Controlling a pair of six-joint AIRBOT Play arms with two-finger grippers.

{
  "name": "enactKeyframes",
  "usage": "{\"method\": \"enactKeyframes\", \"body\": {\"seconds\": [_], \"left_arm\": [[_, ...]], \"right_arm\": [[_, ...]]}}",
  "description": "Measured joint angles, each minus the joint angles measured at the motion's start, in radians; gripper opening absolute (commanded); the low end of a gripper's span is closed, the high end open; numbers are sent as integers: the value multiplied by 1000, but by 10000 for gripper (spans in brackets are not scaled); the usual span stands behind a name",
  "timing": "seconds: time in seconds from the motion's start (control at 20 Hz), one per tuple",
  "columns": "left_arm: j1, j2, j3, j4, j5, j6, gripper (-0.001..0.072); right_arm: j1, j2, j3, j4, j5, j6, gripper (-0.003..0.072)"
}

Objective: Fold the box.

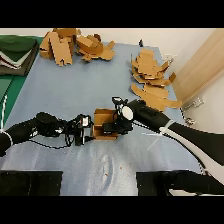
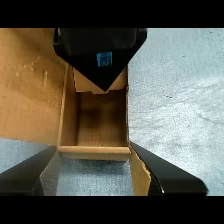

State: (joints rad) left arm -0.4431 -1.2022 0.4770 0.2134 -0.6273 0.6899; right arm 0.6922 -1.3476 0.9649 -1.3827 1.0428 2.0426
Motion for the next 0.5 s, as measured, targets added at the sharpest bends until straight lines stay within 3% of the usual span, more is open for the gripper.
{"method": "enactKeyframes", "body": {"seconds": [0.15, 0.25, 0.35, 0.5], "left_arm": [[0, 0, 0, 0, 0, 0, 457], [0, 0, 0, 0, 0, 0, 457], [0, 0, 0, 0, 0, -1, 457], [0, 0, 0, -1, 0, -1, 457]], "right_arm": [[22, -51, 51, -43, 40, 38, 489], [31, -78, 72, -79, 64, 76, 295], [37, -95, 83, -121, 89, 121, 158], [42, -106, 91, -166, 120, 175, 19]]}}
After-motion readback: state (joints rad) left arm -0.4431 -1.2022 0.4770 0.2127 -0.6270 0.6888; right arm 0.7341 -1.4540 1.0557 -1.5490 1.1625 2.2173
